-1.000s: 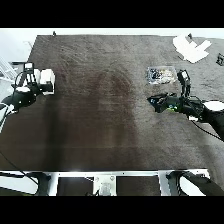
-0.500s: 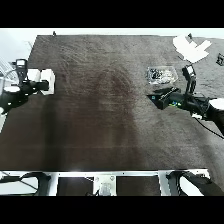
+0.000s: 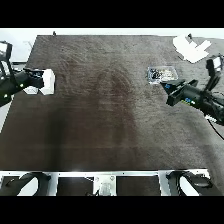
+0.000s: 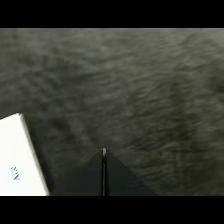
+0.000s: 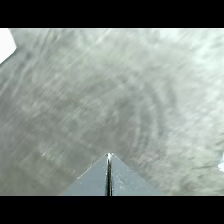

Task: Fold the box and place the chain.

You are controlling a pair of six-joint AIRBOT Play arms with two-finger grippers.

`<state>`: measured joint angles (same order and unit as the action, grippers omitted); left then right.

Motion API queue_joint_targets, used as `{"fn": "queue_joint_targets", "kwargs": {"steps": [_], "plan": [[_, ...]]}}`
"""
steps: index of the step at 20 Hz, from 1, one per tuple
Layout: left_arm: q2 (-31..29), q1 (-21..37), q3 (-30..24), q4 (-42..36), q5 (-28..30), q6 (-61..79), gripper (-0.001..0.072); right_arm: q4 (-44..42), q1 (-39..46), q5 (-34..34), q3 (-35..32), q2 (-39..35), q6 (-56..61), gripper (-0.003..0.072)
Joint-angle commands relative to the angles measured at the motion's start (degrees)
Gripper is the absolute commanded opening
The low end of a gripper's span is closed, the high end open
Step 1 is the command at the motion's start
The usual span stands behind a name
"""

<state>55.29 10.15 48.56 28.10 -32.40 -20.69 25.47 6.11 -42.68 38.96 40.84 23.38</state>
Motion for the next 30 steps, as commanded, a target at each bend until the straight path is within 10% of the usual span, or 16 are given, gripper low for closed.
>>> {"fn": "queue_joint_targets", "kwargs": {"steps": [1,6,12,30], "plan": [[-12.11,-6.49,-8.85,-0.02,9.73,1.97,0.0016,0.09,0.02,6.36,-4.44,-7.69,1.53,0.0007],[-23.85,-15.78,-26.53,-0.63,21.55,2.12,0.0016,0.59,0.02,13.6,-18.91,-22.08,1.51,0.0007],[-30.51,-17.4,-40.74,-2.69,22.88,2.32,0.0018,0.61,0.02,13.75,-31.52,-33.42,1.51,0.0008],[-31.47,-17.4,-42.58,-2.67,22.91,2.1,0.0022,0.5,0.02,13.7,-35.01,-33.73,1.53,0.0008]]}}
